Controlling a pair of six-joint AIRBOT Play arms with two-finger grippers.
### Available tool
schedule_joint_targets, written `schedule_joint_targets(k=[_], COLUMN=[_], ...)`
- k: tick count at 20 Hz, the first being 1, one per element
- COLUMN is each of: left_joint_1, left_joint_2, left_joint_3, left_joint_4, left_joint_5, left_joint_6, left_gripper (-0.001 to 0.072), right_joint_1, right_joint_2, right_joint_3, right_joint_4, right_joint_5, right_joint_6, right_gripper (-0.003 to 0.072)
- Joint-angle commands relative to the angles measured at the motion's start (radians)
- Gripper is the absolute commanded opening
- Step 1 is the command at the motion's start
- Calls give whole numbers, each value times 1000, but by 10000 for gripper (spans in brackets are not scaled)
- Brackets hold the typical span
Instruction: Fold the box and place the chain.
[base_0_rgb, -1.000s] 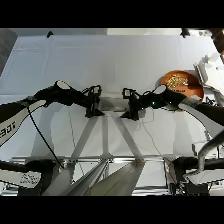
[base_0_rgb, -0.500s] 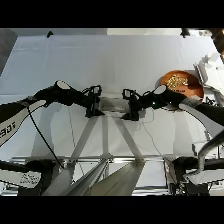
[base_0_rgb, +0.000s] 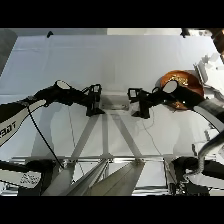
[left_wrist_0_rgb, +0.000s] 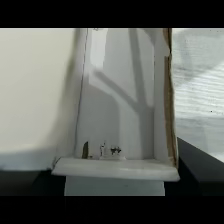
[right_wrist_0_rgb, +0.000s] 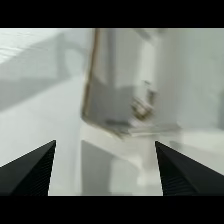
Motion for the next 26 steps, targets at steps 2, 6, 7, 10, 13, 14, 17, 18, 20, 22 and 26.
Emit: schedule_joint_targets(k=[2, 6, 7, 10, 13, 14, 17, 18, 20, 22, 26], left_joint_1=[-1, -1, -1, -1, -1, -1, -1, -1, -1, -1, -1], left_joint_2=[1, 1, 1, 1, 1, 1, 1, 1, 1, 1, 1], left_joint_3=[0, 0, 0, 0, 0, 0, 0, 0, 0, 0, 0], left_joint_4=[5, 5, 5, 5, 5, 5, 5, 5, 5, 5, 5], left_joint_5=[-14, -14, -14, -14, -14, -14, -14, -14, -14, -14, -14], left_joint_6=[3, 3, 3, 3, 3, 3, 3, 3, 3, 3, 3], left_gripper=[260, 260, 260, 260, 260, 260, 260, 260, 260, 260, 260], right_joint_1=[-8, -7, -7, 27, 103, 123, 145, 142, 142, 142, 142], right_joint_2=[138, 217, 219, 209, 150, 127, 82, 75, 53, 9, -73], right_joint_3=[1, 1, 1, 1, 1, 1, 1, 1, 1, 1, 1], right_joint_4=[-61, -6, 44, 166, 226, 242, 341, 344, 336, 333, 333], right_joint_5=[34, 84, 108, 87, -89, -188, -564, -635, -664, -607, -527], right_joint_6=[113, 181, 180, 181, 182, 182, 245, 272, 278, 278, 278], right_gripper=[637, 79, 10, 9, 9, 9, 4, 4, 4, 4, 5])
